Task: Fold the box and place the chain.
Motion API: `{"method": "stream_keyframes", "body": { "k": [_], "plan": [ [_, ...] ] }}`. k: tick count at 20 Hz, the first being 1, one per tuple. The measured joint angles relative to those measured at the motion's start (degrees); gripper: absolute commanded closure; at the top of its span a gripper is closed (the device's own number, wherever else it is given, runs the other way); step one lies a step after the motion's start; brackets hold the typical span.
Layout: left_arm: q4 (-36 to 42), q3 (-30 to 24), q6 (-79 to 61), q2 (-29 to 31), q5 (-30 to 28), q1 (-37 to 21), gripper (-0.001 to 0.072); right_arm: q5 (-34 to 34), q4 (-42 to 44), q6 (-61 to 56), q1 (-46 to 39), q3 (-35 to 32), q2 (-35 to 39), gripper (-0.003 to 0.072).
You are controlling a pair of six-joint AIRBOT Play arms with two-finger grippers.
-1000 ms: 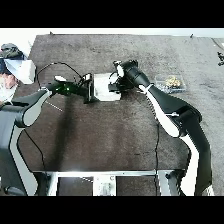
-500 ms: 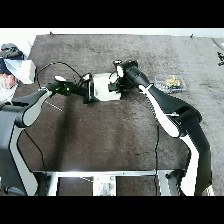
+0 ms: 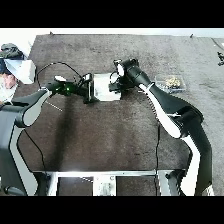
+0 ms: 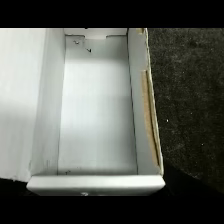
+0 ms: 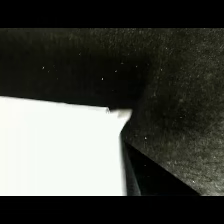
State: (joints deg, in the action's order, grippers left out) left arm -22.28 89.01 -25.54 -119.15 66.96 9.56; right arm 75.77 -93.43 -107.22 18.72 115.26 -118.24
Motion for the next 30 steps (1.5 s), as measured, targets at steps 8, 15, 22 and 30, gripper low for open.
{"method": "stream_keyframes", "body": {
  "k": [8, 15, 22, 30],
  "plan": [
    [0.0, 0.0, 0.02, 0.0, -0.02, 0.0, 0.0386, 1.51, -0.35, 7.43, 0.11, -0.02, 6.49, 0.0392],
    [-0.48, 0.0, 0.02, -0.61, -0.07, 0.0, 0.0386, -0.28, -2.43, 11.34, -1.92, -0.11, 11.72, 0.0392],
    [0.02, 0.0, 0.0, -1.31, -0.35, -0.02, 0.0386, -2.32, -2.67, 15.78, -8.66, -7.61, 18.08, 0.0393],
    [-0.28, 0.0, 0.0, -1.31, -0.33, -0.02, 0.0386, -13.92, 0.35, 17.7, -22.53, -26.67, 29.53, 0.0393]
  ]
}}
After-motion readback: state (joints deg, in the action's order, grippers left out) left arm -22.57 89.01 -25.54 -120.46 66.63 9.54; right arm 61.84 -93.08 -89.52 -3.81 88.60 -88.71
